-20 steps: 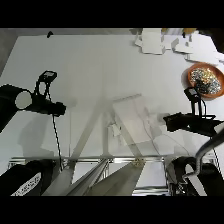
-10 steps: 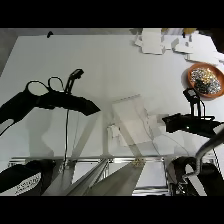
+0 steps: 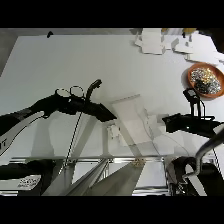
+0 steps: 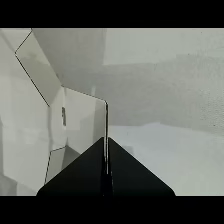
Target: Fold the box and place the chain.
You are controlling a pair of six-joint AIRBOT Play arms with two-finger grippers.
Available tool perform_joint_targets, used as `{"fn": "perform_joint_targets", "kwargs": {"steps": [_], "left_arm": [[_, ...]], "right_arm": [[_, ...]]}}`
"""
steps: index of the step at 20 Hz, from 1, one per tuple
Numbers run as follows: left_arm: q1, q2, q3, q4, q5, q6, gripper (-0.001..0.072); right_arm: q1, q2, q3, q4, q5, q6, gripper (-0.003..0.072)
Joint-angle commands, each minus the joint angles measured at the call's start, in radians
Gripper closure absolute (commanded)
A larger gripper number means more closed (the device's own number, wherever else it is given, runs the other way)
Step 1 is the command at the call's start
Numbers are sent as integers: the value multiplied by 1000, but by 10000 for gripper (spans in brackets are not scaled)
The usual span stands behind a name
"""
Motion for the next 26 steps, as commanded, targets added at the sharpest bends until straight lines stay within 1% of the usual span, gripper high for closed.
{"fn": "perform_joint_targets", "kwargs": {"steps": [1,5,8,9,10,11,12,15,16,18,19,20,21,23,25,26], "left_arm": [[-36,-49,47,-45,21,50,135],[-80,-115,130,-46,9,47,138],[-106,-124,135,-8,-11,49,161],[-104,-124,135,16,-26,49,237],[-97,-124,135,32,-39,49,356],[-90,-124,135,41,-52,50,420],[-82,-124,135,44,-62,51,468],[-76,-124,135,45,-94,119,688],[-77,-124,135,45,-105,140,701],[-77,-120,136,57,-121,182,705],[-77,-109,137,78,-115,195,706],[-77,-89,137,108,-105,218,706],[-77,-58,137,152,-94,243,706],[-78,26,137,283,-91,299,707],[-82,121,137,471,-91,258,708],[-85,163,137,540,-90,232,708]], "right_arm": [[1,1,-1,0,3,3,676],[1,1,-1,0,18,5,676],[1,1,-1,0,27,5,676],[1,1,-1,0,26,5,676],[1,1,-1,0,26,5,676],[1,1,-1,0,26,5,676],[1,1,-1,0,26,5,676],[1,1,-1,1,26,5,676],[1,1,-1,6,24,5,676],[1,1,0,39,20,1,674],[1,3,0,61,16,1,633],[1,6,1,82,13,0,527],[1,10,5,96,13,0,442],[1,13,38,97,26,-3,366],[1,19,82,97,27,-6,361],[1,22,103,97,26,-7,361]]}}
